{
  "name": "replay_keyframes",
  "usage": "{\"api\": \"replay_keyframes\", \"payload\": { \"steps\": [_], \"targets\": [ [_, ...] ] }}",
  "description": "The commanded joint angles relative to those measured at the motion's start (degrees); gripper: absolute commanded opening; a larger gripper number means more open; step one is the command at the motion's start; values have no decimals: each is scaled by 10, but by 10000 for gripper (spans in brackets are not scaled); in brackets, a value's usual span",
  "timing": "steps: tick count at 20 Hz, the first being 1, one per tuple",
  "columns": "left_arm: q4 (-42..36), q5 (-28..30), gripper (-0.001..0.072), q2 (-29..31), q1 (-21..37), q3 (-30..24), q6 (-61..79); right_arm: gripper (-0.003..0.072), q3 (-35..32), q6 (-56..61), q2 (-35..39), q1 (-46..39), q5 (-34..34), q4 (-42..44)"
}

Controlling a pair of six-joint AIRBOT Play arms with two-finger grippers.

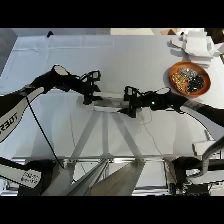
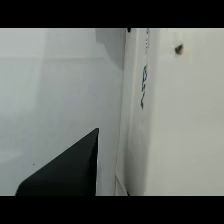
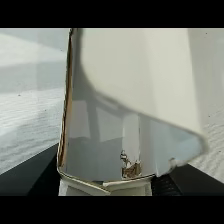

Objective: Fold the box and place the chain.

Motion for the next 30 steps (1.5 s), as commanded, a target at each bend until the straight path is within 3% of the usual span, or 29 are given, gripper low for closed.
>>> {"api": "replay_keyframes", "payload": {
  "steps": [1, 9, 12, 15, 18, 23, 27, 30],
  "targets": [
    [-1, -19, 231, 18, 19, 1, -15, 498, 1, 0, 0, 0, 0, 1],
    [166, -105, 199, 136, 115, 0, -180, 498, 1, 0, 0, 0, 0, 1],
    [149, -169, 27, 173, 115, 0, -248, 498, 1, 0, 0, 0, 0, 1],
    [105, -216, 6, 180, 92, -2, -264, 498, 1, 0, 0, 0, 0, 1],
    [98, -207, 6, 180, 51, -38, -264, 498, 1, 0, 0, 0, 0, 1],
    [-24, -65, 6, 170, 2, -81, -249, 498, 1, 0, 0, 0, 0, 1],
    [-49, 121, 5, 138, 3, -81, -295, 498, 1, 0, 0, 0, 0, 1],
    [-74, 170, 6, 101, 3, -81, -313, 498, 1, 0, 0, 0, 0, 1]
  ]
}}
